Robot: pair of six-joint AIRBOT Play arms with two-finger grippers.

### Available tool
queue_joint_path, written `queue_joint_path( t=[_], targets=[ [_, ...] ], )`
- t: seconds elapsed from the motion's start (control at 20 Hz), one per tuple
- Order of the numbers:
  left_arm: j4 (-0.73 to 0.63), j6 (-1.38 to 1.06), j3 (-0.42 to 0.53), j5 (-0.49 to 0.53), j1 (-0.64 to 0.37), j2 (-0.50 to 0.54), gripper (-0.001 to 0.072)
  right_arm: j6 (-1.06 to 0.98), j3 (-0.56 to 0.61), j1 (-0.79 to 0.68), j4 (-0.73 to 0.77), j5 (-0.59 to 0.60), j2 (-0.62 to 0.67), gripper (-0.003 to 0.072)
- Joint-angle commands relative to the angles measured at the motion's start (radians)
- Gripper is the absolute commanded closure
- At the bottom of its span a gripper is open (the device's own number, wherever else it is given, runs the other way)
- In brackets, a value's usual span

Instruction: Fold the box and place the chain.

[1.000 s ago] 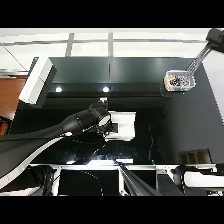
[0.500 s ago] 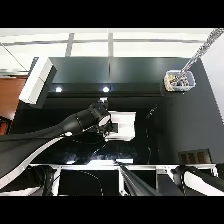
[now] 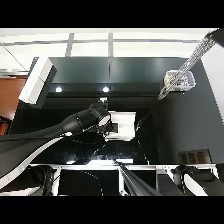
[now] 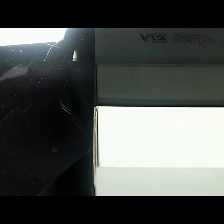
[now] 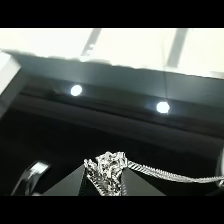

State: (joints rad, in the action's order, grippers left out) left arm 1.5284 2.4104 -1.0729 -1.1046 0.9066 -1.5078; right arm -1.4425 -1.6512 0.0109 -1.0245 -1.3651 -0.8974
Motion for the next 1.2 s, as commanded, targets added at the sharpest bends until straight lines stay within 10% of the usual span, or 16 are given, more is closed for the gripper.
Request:
queue_joint_path(
  t=[0.0,1.15],
  targets=[
    [0.000,0.000,-0.001,0.000,0.000,0.000,0.0678,0.008,0.012,0.105,-0.023,-0.042,0.062,0.0681],
    [0.000,0.000,-0.001,0.000,0.000,0.000,0.0678,0.063,0.252,0.264,0.187,-0.062,0.063,0.0681]
  ],
)
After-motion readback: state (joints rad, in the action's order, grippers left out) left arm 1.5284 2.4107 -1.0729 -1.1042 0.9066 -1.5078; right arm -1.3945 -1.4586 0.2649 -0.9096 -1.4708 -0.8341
